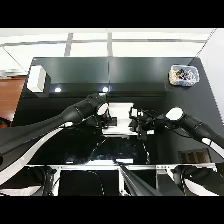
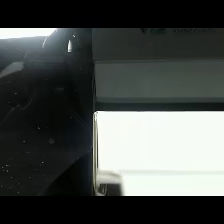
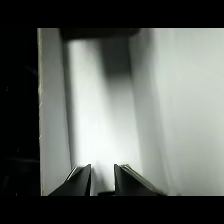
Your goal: Fold the box and place the chain.
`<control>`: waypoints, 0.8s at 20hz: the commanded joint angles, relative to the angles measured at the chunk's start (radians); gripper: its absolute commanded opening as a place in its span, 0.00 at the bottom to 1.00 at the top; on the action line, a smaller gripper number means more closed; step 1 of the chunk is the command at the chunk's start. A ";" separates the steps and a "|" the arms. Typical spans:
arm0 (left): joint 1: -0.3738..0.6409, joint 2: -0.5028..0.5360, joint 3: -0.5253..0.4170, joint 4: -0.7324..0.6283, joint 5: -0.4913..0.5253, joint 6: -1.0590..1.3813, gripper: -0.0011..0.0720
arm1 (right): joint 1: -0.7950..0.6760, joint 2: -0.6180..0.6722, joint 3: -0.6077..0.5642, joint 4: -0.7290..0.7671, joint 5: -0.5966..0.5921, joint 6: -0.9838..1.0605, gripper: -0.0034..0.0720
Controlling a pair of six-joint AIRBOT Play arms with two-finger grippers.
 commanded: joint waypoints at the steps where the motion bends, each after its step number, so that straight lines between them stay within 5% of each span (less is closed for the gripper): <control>1: 0.000 0.000 0.000 -0.004 0.002 0.002 0.06 | 0.033 -0.029 0.000 0.071 -0.070 0.000 0.28; 7: 0.000 0.000 0.000 -0.003 0.003 0.002 0.06 | 0.028 -0.029 0.000 0.034 -0.079 0.009 0.28; 8: 0.000 0.000 0.000 -0.003 0.003 0.002 0.06 | 0.028 -0.030 0.000 0.034 -0.079 0.011 0.34; 9: 0.000 0.000 0.000 -0.003 0.003 0.002 0.06 | 0.028 -0.029 0.000 0.034 -0.083 0.022 0.63; 11: 0.000 0.000 0.000 -0.003 0.003 0.002 0.06 | 0.028 -0.029 0.000 0.033 -0.082 0.032 0.41; 13: 0.000 0.000 0.000 -0.004 0.002 0.002 0.06 | 0.028 -0.029 0.000 0.034 -0.081 0.041 0.65; 14: 0.000 0.000 0.000 -0.004 0.002 0.002 0.06 | 0.028 -0.029 0.001 0.030 -0.072 0.071 0.52; 15: 0.000 0.000 0.000 -0.004 0.002 0.002 0.06 | 0.028 -0.023 0.003 0.002 -0.058 0.122 0.17; 16: 0.000 0.000 0.000 -0.004 0.002 0.002 0.06 | 0.028 -0.010 0.009 -0.048 -0.041 0.190 0.08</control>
